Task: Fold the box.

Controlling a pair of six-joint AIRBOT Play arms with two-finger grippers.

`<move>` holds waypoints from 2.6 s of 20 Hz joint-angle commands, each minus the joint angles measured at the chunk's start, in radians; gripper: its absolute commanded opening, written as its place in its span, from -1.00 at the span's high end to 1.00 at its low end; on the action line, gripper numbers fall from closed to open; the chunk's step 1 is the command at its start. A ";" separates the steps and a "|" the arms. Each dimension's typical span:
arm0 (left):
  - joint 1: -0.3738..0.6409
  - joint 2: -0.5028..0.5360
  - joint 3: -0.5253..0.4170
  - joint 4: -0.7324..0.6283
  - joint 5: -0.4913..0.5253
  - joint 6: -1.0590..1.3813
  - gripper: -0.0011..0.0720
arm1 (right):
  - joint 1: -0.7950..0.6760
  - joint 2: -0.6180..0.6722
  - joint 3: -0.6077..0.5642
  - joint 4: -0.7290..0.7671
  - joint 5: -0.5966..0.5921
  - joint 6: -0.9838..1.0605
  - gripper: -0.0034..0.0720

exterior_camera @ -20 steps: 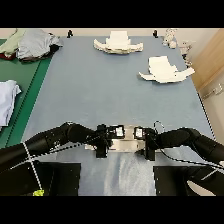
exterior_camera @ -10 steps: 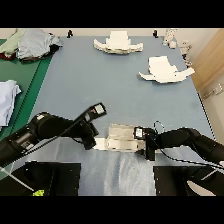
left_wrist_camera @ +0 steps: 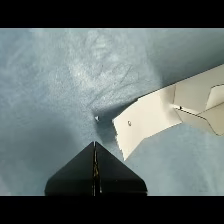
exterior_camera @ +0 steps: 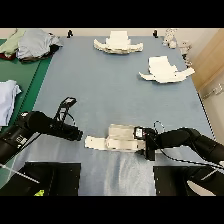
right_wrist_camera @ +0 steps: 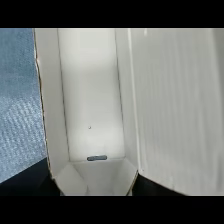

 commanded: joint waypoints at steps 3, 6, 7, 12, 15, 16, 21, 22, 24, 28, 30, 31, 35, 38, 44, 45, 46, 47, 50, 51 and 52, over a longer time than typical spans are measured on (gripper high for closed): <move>0.037 -0.104 -0.089 -0.286 0.048 0.055 0.93 | 0.001 0.000 0.001 0.000 0.000 0.000 -0.43; 0.037 -0.158 -0.095 -0.302 0.055 0.066 0.93 | 0.001 0.000 0.001 0.000 0.000 0.000 -0.43; 0.037 -0.167 -0.095 -0.306 0.061 0.068 0.93 | 0.001 0.000 0.001 0.000 0.000 0.000 -0.43; -0.004 -0.167 -0.098 -0.403 0.121 0.111 0.93 | 0.001 0.000 0.001 0.000 0.000 0.000 -0.43; -0.087 -0.170 -0.100 -0.406 0.166 0.107 0.93 | 0.000 0.000 0.001 0.000 0.000 0.000 -0.43; -0.104 -0.174 -0.100 -0.409 0.180 0.104 0.93 | 0.001 0.000 0.001 0.000 0.000 0.000 -0.43; -0.155 -0.196 -0.100 -0.415 0.203 0.100 0.93 | 0.001 0.000 0.001 0.000 0.000 0.000 -0.43; -0.149 -0.196 -0.098 -0.400 0.201 0.098 0.93 | 0.001 0.000 0.001 0.000 0.000 0.000 -0.43; -0.135 -0.196 -0.098 -0.411 0.200 0.096 0.93 | 0.001 0.000 0.001 0.000 0.000 0.000 -0.43; -0.168 -0.196 -0.098 -0.504 0.247 0.127 0.92 | 0.001 0.000 0.001 0.000 0.000 0.000 -0.43; -0.166 -0.196 -0.085 -0.506 0.244 0.126 -0.28 | 0.001 0.000 0.001 0.000 0.000 0.000 -0.43; -0.164 -0.196 -0.079 -0.504 0.241 0.126 -0.29 | 0.001 0.000 0.001 0.000 0.000 0.000 -0.43; -0.164 -0.196 -0.057 -0.494 0.200 0.122 0.16 | 0.001 0.000 0.001 0.000 0.000 0.000 -0.43; -0.159 -0.196 -0.029 -0.496 0.179 0.115 0.16 | 0.001 0.000 0.001 0.000 0.000 0.000 -0.43; -0.148 -0.196 0.022 -0.542 0.109 0.117 -0.37 | 0.001 0.000 0.001 0.000 0.000 0.000 -0.43; -0.149 -0.196 0.022 -0.542 0.112 0.117 -0.37 | 0.001 0.000 0.001 0.000 0.000 0.000 -0.43; -0.148 -0.196 0.022 -0.543 0.116 0.117 -0.37 | 0.001 0.000 0.001 0.000 0.000 0.000 -0.43; -0.149 -0.196 0.022 -0.548 0.116 0.118 -0.37 | 0.001 0.000 0.001 0.000 0.000 0.000 -0.43; -0.151 -0.196 0.020 -0.569 0.124 0.120 -0.37 | 0.001 0.000 0.001 0.000 0.000 0.000 -0.43; -0.155 -0.196 0.020 -0.568 0.119 0.119 -0.37 | 0.000 0.000 0.001 0.000 0.000 0.000 -0.43; -0.170 -0.196 0.020 -0.562 0.121 0.108 -0.37 | 0.001 0.000 0.001 0.000 0.000 0.000 -0.43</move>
